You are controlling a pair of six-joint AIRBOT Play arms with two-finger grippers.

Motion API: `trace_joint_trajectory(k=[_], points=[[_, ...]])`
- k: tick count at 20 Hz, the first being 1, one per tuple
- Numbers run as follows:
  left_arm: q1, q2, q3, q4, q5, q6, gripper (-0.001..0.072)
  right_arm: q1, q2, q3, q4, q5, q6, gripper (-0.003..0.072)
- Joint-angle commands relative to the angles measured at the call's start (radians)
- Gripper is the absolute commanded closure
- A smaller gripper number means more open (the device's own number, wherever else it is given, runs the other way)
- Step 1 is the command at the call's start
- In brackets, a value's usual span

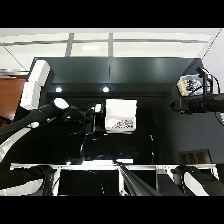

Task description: Fold the box and place the chain.

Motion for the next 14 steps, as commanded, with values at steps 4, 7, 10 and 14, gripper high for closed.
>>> trace_joint_trajectory(k=[4,7,10,14], points=[[-0.04,-0.047,0.051,0.059,-0.003,-0.053,-0.0007,0.0,0.0,0.001,0.0,0.001,0.002,0.0405],[-0.053,-0.048,0.051,0.075,0.0,-0.053,-0.0007,0.0,0.0,0.001,-0.002,0.0,0.002,0.0405],[-0.058,-0.048,0.052,0.074,0.005,-0.053,-0.0007,0.0,0.0,0.001,-0.001,0.0,0.002,0.0405],[-0.077,-0.049,0.053,0.076,0.023,-0.054,0.0001,0.0,0.0,0.001,-0.001,-0.006,0.002,0.0405]])
